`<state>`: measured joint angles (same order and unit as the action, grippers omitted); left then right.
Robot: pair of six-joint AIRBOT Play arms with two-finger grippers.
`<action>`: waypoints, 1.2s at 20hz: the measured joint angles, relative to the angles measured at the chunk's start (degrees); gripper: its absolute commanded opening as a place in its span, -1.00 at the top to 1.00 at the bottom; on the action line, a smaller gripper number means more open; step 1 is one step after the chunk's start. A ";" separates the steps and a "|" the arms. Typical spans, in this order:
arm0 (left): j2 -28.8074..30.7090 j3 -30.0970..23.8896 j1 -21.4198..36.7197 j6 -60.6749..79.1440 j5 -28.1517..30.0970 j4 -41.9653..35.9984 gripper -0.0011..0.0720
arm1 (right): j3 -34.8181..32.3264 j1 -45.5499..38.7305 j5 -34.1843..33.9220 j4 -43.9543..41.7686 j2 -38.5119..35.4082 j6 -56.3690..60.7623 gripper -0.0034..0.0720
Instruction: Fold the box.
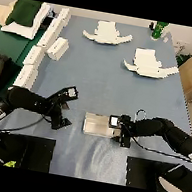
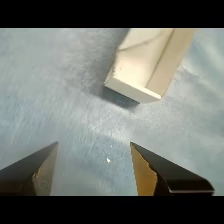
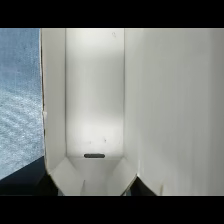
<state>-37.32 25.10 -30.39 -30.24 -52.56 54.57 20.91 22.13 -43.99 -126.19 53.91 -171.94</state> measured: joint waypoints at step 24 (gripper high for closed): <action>-21.90 -4.70 -12.39 42.51 19.41 -30.27 -0.92 | 0.00 0.02 0.00 -0.02 0.00 -0.02 -0.30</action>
<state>-59.22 20.40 -42.78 12.27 -33.15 24.29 20.91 22.15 -43.99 -126.21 53.91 -171.96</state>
